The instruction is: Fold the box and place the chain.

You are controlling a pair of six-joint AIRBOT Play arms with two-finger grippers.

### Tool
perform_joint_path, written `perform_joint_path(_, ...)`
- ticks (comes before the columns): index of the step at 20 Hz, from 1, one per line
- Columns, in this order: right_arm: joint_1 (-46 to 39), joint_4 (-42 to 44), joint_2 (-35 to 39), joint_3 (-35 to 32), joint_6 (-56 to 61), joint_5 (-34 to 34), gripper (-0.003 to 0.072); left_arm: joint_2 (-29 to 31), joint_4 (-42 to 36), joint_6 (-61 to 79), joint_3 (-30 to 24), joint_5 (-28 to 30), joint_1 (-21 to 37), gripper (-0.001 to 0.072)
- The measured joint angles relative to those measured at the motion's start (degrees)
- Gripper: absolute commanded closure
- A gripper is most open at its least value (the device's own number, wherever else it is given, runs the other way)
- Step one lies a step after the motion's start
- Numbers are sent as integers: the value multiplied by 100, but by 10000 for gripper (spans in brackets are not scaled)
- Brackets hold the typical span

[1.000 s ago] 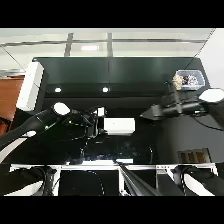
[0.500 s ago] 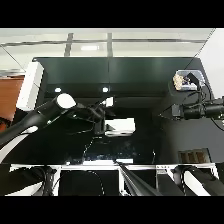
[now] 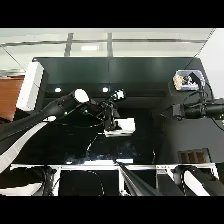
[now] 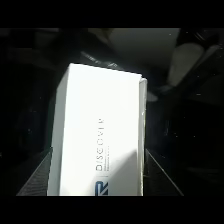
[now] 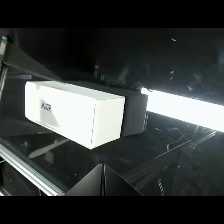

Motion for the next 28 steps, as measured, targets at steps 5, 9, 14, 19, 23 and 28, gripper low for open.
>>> perform_joint_path(5, 0, -7, 0, 0, -2, -59, 673, -48, 118, 33, 31, -103, -24, 3)
perform_joint_path(9, 0, -11, 0, 0, -4, -76, 673, -55, 339, 70, 35, -98, -118, 3)
perform_joint_path(14, 0, -11, 0, 0, -4, -79, 673, -55, 448, 125, 35, -44, -245, 1)
perform_joint_path(19, 0, -11, 0, 0, -2, -81, 673, -50, 605, 140, 35, 149, -402, 2)
perform_joint_path(23, 0, -11, 0, 0, -2, -83, 673, -55, 994, 140, 37, 492, -654, 3)
perform_joint_path(28, 0, -11, 0, 0, -2, -59, 673, 24, 1287, 85, 37, 708, -691, 4)
